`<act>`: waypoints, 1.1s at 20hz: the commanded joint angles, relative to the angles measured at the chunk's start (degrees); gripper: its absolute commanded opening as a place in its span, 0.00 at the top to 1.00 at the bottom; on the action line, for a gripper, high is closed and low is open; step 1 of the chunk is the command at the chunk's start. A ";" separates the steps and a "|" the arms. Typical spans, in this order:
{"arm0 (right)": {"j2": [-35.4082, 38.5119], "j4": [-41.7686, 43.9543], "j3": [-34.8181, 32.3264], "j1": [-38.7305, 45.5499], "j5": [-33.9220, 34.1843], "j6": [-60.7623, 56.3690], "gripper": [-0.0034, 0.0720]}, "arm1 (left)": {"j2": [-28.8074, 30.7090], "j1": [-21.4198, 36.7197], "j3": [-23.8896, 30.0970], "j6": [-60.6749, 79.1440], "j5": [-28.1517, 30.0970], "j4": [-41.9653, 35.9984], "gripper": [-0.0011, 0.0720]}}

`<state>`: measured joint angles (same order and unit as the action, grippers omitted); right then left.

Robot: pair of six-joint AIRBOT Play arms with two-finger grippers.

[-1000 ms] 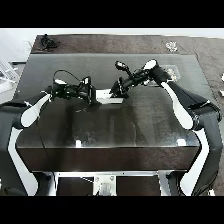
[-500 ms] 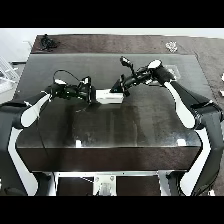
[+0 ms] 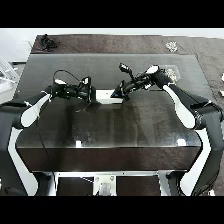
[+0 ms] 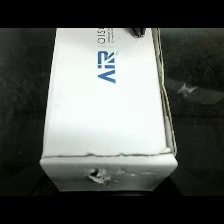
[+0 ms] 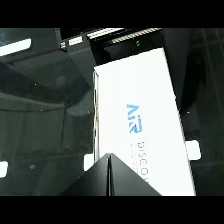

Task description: Fold the box and place the chain.

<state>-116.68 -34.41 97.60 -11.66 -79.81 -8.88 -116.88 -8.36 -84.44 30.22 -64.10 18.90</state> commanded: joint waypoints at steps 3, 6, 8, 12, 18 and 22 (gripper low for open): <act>2.23 6.95 -0.33 0.46 -0.81 1.55 0.94 | 0.00 -0.02 -0.02 -0.17 0.00 -0.04 0.48; 6.73 12.90 -0.33 1.73 -0.81 1.88 0.94 | 0.00 -0.02 -0.02 -0.17 0.02 -0.02 0.48; 9.94 12.90 -0.33 1.92 -1.03 1.81 0.94 | 0.00 -0.02 -0.02 -0.17 0.02 -0.04 0.48; 16.06 12.85 -0.61 1.86 -1.03 -2.01 0.94 | 0.00 -0.02 -0.02 -0.15 0.02 -0.02 0.48; 29.53 12.44 -16.24 3.48 8.61 -6.05 0.94 | 0.00 -0.02 -0.02 -0.17 0.04 -0.04 0.48; 45.42 7.19 -35.54 6.21 27.54 -9.79 0.94 | 0.00 -0.02 -0.02 -0.17 0.00 -0.04 0.48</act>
<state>-80.79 -24.14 73.52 -7.01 -65.17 -16.12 -116.90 -8.40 -84.44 30.02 -64.10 18.85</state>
